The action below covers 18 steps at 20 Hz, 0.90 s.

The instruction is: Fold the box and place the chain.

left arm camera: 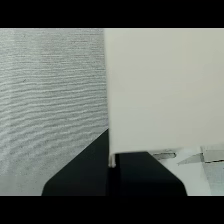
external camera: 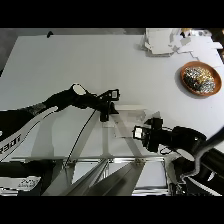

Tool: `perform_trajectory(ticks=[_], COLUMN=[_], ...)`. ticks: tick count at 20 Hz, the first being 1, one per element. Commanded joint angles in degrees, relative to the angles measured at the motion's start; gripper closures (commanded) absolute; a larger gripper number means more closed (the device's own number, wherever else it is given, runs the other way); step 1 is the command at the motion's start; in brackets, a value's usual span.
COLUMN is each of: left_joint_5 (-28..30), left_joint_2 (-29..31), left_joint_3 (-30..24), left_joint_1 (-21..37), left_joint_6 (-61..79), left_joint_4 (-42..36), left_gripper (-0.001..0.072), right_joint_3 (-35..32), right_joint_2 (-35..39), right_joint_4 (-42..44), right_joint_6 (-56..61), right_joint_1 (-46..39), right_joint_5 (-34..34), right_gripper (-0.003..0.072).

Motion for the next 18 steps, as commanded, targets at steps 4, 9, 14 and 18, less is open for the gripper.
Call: perform_trajectory(ticks=[4, 9, 14, 18], left_joint_5=[0.0, 0.0, 0.0, 0.0], left_joint_2=[0.0, 0.0, 0.0, 0.0], left_joint_3=[0.0, 0.0, 0.0, 0.0], left_joint_1=[0.0, 0.0, 0.0, 0.0], left_joint_6=[0.0, 0.0, 0.0, 0.0], left_joint_4=[0.0, 0.0, 0.0, 0.0], left_gripper=[0.0698, 0.0698, 0.0698, 0.0698], right_joint_3=[-5.6, -4.7, 0.7, 1.2], right_joint_2=[-1.1, -5.2, -4.7, -4.7], right_joint_4=[-5.5, -6.8, -6.0, -4.1], right_joint_6=[3.5, 3.2, -1.6, -6.5], right_joint_1=[3.1, -0.9, -8.4, -8.6], right_joint_5=[-7.1, -11.9, -10.3, -10.1], right_gripper=[-0.0010, -0.0008, -0.0006, -0.0006])
